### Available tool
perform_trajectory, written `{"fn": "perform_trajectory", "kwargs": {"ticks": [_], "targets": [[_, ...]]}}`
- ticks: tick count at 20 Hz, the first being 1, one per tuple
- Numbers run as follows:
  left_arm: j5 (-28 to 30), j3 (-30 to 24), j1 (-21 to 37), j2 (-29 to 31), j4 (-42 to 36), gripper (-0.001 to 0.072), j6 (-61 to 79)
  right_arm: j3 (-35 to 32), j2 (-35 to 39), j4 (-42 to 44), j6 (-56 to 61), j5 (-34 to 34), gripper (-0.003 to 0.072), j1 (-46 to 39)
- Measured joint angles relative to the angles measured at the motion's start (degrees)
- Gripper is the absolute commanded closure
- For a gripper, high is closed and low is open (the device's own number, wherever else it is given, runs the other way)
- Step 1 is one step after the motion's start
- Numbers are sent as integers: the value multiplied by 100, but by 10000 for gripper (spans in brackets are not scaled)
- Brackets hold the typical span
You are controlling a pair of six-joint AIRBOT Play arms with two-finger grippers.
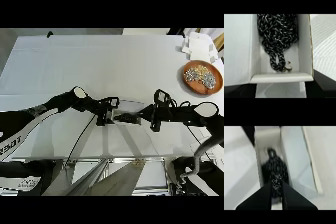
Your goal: Fold the box and place the chain.
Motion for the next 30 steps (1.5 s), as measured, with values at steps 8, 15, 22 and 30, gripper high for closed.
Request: {"fn": "perform_trajectory", "kwargs": {"ticks": [8,15,22,30], "targets": [[0,0,0,0,-2,318,-2,0,-48,625,614,-1508,511,1008],[-2,0,0,0,-2,318,0,61,-304,557,1128,-1895,378,1200],[0,0,0,0,-2,318,0,1191,-334,-710,1582,-1231,535,1429],[-2,0,0,0,-2,318,0,1825,-911,-1821,2304,-1224,535,1320]]}}
